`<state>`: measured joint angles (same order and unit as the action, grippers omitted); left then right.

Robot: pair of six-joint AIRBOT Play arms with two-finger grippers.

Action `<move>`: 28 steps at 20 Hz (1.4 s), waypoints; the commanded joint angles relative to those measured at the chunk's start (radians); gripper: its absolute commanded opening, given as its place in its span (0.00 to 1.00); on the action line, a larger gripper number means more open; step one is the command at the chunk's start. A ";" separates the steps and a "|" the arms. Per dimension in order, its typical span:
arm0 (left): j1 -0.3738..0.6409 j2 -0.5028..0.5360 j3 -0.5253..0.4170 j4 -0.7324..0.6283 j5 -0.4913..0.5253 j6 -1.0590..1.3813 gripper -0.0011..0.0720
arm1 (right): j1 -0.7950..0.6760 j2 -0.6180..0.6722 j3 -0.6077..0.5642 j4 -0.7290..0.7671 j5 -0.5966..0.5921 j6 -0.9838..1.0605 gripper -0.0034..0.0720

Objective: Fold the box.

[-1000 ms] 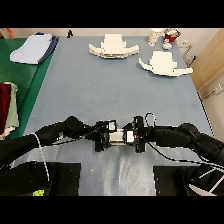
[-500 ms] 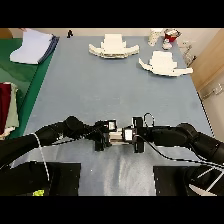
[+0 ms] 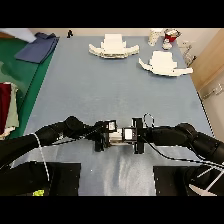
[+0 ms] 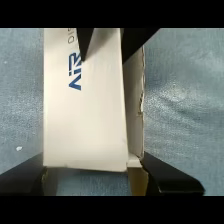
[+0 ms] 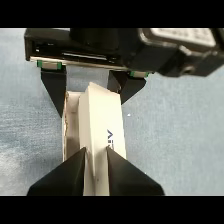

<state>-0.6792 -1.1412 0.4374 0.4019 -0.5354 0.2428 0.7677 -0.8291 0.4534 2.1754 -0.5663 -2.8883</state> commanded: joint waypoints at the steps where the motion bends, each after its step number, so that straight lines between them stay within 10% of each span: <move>1: 0.000 0.000 0.000 -0.001 0.002 0.000 0.72 | 0.001 -0.003 0.000 0.002 -0.019 0.001 0.37; 15: 0.000 0.000 0.000 -0.001 0.002 0.000 0.72 | -0.016 0.103 0.000 0.062 -0.041 0.152 0.65; 17: 0.000 0.000 0.000 -0.001 0.002 0.000 0.72 | -0.050 0.144 -0.012 0.155 -0.013 0.256 0.61; 19: 0.000 0.000 0.000 -0.001 0.002 0.000 0.72 | -0.066 0.182 -0.064 0.276 0.076 0.301 0.24; 21: 0.000 0.000 0.000 -0.001 0.002 0.000 0.72 | -0.045 0.212 -0.142 0.330 0.176 0.387 0.08; 28: 0.000 0.000 0.000 -0.001 0.002 0.000 0.72 | 0.168 0.159 -0.293 0.327 0.476 0.566 0.07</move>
<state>-0.6804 -1.1412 0.4370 0.4007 -0.5335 0.2424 0.8791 -0.6422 0.2035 2.4908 -0.2092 -2.3966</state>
